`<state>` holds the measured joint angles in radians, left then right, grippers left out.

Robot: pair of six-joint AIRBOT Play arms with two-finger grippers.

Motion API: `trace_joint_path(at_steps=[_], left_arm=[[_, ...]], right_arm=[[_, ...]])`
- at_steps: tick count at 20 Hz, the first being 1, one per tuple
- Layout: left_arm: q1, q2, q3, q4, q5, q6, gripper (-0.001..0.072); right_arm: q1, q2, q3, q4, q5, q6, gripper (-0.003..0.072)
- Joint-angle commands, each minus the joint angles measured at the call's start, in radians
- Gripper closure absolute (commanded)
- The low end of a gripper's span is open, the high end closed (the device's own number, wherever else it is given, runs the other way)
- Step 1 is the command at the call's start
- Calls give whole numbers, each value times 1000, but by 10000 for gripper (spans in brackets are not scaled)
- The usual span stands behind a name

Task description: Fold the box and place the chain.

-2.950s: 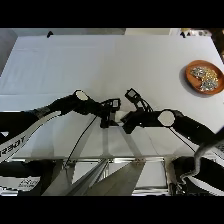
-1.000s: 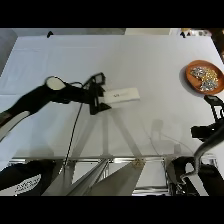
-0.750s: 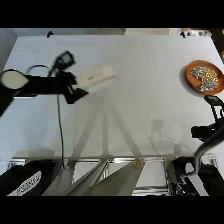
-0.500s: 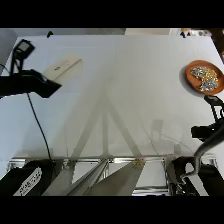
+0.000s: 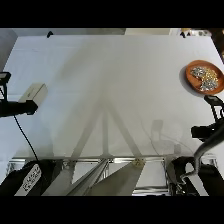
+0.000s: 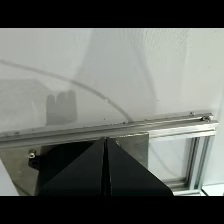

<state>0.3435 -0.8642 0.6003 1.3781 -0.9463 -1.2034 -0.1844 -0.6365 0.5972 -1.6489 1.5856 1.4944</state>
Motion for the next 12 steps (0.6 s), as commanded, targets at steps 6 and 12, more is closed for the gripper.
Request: trace_joint_path(at_steps=[6, 12], left_arm=[[14, 2, -128, 72, -63, -134, 699], [14, 20, -128, 51, -90, -132, 267]], right_arm=[[0, 1, 1, 0, 0, 0, 667], [0, 1, 1, 0, 0, 0, 667]])
